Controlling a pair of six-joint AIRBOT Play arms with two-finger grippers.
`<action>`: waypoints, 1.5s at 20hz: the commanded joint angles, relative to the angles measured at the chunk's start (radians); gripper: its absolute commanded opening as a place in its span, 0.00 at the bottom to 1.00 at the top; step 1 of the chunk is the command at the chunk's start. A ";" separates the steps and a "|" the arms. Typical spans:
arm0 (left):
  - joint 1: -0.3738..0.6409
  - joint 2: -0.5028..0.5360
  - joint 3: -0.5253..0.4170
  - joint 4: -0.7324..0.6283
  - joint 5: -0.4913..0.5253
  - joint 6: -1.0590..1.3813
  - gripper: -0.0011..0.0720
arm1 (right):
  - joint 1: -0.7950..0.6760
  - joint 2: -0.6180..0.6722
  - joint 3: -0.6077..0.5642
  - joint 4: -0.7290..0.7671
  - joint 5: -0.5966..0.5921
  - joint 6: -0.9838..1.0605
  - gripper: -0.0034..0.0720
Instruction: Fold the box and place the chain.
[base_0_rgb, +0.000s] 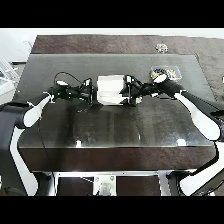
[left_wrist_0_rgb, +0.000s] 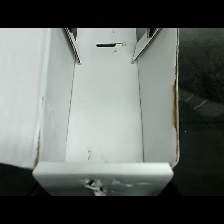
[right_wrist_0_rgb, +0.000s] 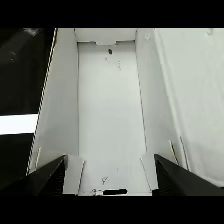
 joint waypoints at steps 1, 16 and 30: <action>0.000 0.000 0.000 -0.002 0.002 -0.001 0.65 | -0.011 0.000 0.000 -0.013 0.033 0.008 0.59; 0.000 0.000 0.000 -0.002 0.002 -0.001 0.65 | -0.203 0.139 0.000 -0.009 0.135 0.340 0.05; 0.000 0.000 0.000 -0.002 0.000 -0.001 0.65 | -0.340 0.079 0.000 -0.099 0.048 1.059 0.05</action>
